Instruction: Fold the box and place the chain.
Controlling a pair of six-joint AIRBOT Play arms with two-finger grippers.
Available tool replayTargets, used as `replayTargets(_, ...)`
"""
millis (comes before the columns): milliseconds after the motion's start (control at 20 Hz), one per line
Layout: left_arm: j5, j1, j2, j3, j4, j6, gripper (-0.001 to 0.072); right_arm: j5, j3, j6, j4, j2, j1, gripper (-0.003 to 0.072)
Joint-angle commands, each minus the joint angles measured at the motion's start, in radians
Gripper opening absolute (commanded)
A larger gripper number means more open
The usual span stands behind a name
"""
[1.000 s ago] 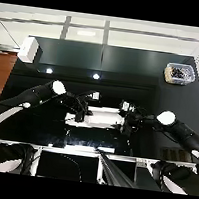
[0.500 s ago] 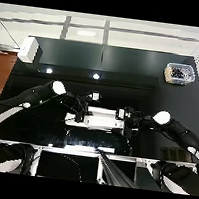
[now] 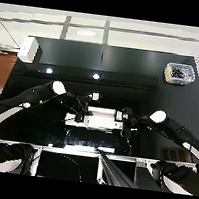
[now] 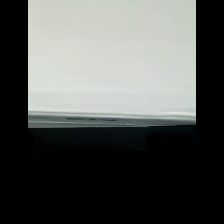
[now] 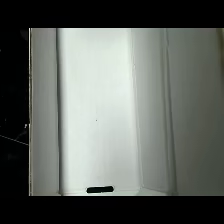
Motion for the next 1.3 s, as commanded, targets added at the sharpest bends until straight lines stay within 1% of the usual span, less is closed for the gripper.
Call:
replayTargets(0,0.002,0.0,0.001,0.0,0.0,0.0,0.0027,-0.002,0.0,-0.008,0.002,-0.006,0.001,0.0699)
replayTargets(300,0.002,0.0,0.001,0.0,0.0,0.0,0.0027,-0.02,0.0,0.019,-0.005,-0.006,0.0,0.0699)
replayTargets(450,0.002,0.0,0.001,0.0,0.0,0.0,0.0027,-0.008,0.0,0.037,-0.032,-0.006,0.0,0.0699)
replayTargets(1000,0.002,0.0,0.001,0.0,0.0,0.0,0.0028,-0.016,0.0,0.043,-0.031,-0.007,0.001,0.0697)
replayTargets(1050,0.002,0.0,0.001,0.0,0.0,0.0,0.0028,-0.016,0.0,0.043,-0.031,-0.007,0.001,0.0678)
replayTargets(1100,0.002,0.0,0.001,0.0,0.0,0.0,0.0028,-0.016,0.0,0.043,-0.032,-0.007,0.001,0.0559)
replayTargets(1150,0.002,0.0,0.001,0.0,0.0,0.0,0.0028,-0.016,0.0,0.043,-0.032,-0.007,0.001,0.054)
replayTargets(1250,0.002,0.0,0.001,0.0,0.0,0.0,0.0029,-0.016,0.0,0.043,-0.032,-0.007,0.001,0.054)
